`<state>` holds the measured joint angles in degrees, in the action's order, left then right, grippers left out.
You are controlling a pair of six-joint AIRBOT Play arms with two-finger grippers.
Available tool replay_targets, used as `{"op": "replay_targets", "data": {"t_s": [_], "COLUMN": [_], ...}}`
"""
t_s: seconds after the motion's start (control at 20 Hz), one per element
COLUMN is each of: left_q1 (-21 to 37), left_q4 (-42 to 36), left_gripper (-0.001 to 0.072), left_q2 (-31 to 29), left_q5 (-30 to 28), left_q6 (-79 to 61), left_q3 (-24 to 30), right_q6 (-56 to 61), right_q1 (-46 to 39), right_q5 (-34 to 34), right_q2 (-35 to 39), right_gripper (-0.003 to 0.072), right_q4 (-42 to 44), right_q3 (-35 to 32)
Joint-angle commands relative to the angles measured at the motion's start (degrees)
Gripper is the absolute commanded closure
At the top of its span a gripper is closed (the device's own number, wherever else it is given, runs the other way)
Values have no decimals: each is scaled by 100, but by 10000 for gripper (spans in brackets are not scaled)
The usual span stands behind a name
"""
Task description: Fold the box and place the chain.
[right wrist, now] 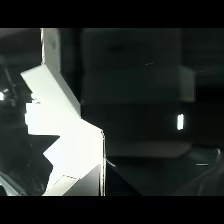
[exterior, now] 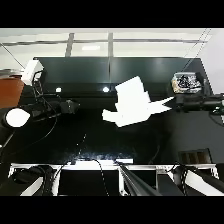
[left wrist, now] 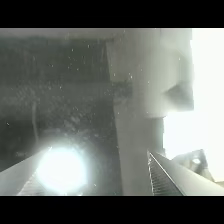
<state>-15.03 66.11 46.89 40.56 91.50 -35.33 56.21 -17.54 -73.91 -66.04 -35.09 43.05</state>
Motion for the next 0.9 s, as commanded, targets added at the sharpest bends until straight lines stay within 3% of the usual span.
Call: {"op": "replay_targets", "data": {"t_s": [0.0,0.15,0.35,0.55,0.85], "left_q1": [4,144,608,809,481], "left_q4": [-549,-1419,-3936,-4070,-4511], "left_gripper": [8,7,7,7,7], "left_q2": [398,1110,1849,2350,3307], "left_q5": [57,245,1147,1963,2378], "left_q6": [-61,-802,-3401,-4181,-5342], "left_q3": [0,-2,-2,0,-2], "right_q6": [92,26,-251,-304,-306], "right_q1": [1117,1676,2122,2522,2588], "right_q5": [973,1189,1582,1980,2015], "right_q2": [999,1344,1519,1602,1602], "right_gripper": [664,665,665,664,664], "right_q4": [181,35,37,116,356], "right_q3": [-804,-1222,-1672,-1777,-1777]}}
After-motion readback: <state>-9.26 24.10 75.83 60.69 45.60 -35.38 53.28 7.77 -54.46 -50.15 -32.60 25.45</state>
